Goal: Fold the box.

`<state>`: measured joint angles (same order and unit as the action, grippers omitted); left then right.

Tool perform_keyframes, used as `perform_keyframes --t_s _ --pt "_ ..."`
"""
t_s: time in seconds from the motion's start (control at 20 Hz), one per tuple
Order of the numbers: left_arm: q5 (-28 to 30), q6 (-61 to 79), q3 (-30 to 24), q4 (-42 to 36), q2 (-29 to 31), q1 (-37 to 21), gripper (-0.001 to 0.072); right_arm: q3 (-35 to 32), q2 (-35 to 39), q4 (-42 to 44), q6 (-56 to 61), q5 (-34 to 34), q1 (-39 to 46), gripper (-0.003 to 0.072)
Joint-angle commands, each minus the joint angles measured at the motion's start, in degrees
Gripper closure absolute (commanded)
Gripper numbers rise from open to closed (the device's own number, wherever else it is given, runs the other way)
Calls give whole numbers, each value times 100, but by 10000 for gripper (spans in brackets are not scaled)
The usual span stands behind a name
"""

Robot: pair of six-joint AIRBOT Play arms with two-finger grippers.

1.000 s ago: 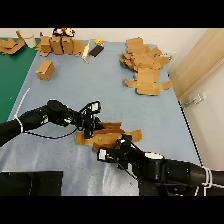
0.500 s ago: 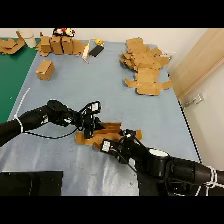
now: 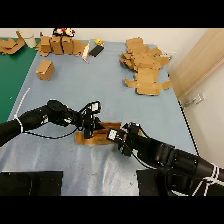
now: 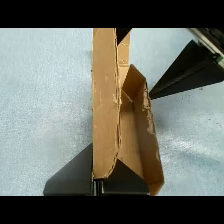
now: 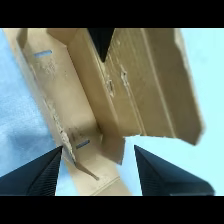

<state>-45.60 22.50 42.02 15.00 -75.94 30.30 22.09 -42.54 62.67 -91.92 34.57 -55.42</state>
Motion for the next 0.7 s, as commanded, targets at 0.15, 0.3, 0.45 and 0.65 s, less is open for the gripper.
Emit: perform_keyframes --t_s 0.15,0.3,0.45,0.65 --pt "2 0 4 0 4 4 696 -2 2 3598 -4522 -662 1543 -27" --pt "0 0 4 0 4 4 696 37 -133 6312 -7510 144 2643 -27" --pt "2 0 4 0 4 4 696 302 -728 6658 -8067 627 3023 -27" --pt "0 0 4 0 4 4 696 876 -1652 6570 -8065 1051 3021 -26"
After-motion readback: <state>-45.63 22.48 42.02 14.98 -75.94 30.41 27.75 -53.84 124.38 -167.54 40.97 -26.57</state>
